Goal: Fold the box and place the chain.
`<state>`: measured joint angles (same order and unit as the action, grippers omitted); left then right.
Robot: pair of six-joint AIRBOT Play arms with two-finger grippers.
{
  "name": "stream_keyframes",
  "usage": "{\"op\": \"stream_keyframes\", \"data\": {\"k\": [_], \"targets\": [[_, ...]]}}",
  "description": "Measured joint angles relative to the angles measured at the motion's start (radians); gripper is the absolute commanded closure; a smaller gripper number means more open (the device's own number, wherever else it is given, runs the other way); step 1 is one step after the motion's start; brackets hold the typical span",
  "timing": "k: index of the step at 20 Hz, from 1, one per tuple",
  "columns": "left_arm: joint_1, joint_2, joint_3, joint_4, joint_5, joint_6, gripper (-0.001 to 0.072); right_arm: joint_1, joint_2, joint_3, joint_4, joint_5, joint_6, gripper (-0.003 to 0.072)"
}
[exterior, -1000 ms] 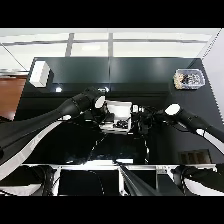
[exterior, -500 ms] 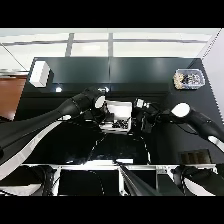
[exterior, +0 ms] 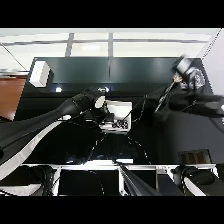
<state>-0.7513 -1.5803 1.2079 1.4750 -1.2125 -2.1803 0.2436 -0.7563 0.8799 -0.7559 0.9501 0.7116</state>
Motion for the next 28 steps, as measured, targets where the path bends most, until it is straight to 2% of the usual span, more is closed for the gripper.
{"op": "stream_keyframes", "data": {"k": [6, 10, 13, 16, 20, 28], "targets": [[0.0, 0.0, 0.0, 0.0, 0.0, 0.0, 0.0682, -0.002, 0.022, 0.201, 0.225, 0.032, 0.202, 0.067], [0.0, 0.0, 0.0, 0.0, 0.0, 0.0, 0.0682, -0.001, 0.013, 0.269, 0.363, 0.018, 0.233, 0.067], [0.0, 0.0, 0.0, 0.0, 0.0, 0.0, 0.0681, 0.013, -0.014, 0.286, 0.393, 0.034, 0.251, 0.067], [0.0, 0.0, 0.0, 0.0, -0.001, 0.0, 0.0681, 0.042, -0.071, 0.293, 0.349, 0.071, 0.286, 0.067], [0.0, 0.0, 0.0, 0.0, 0.0, 0.0, 0.0682, 0.058, -0.162, 0.274, 0.211, 0.148, 0.357, 0.067], [0.0, 0.0, 0.0, 0.0, 0.002, 0.0, 0.0681, 0.095, -0.275, 0.08, 0.122, 0.175, 0.357, 0.0666]]}}
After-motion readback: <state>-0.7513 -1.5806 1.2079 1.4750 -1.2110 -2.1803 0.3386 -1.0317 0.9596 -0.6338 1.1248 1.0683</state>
